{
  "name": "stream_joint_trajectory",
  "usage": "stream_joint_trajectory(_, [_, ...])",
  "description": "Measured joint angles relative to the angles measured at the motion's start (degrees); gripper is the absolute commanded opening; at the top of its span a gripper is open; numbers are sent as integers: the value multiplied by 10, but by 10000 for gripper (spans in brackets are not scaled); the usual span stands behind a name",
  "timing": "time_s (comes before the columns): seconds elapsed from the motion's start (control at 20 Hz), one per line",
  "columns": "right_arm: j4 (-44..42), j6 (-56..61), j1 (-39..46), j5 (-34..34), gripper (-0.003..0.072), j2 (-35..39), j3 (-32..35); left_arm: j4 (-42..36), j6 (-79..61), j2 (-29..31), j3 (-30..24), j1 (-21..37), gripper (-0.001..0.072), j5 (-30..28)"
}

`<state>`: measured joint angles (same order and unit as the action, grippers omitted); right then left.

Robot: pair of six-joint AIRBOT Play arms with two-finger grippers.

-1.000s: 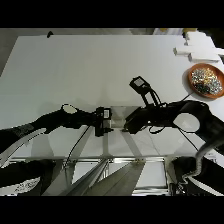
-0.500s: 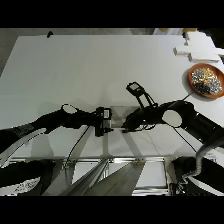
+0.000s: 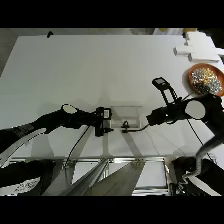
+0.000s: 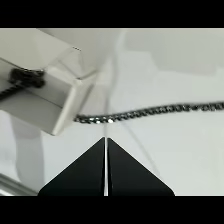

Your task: Fold the box and place the chain.

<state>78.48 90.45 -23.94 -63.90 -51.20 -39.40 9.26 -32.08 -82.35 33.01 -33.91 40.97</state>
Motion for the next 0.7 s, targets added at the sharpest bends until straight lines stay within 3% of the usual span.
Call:
stream_joint_trajectory(0.05, [5,10,3,9,192,-2,12,0,0,0,0,0,73,0])
stream_joint_trajectory(0.1, [11,18,6,20,281,-5,25,0,0,0,0,0,73,0])
stream_joint_trajectory(0.55, [46,90,12,92,273,-91,62,0,0,0,0,0,73,0])
stream_joint_trajectory(0.7, [49,98,12,111,236,-112,64,0,0,0,0,0,73,0])
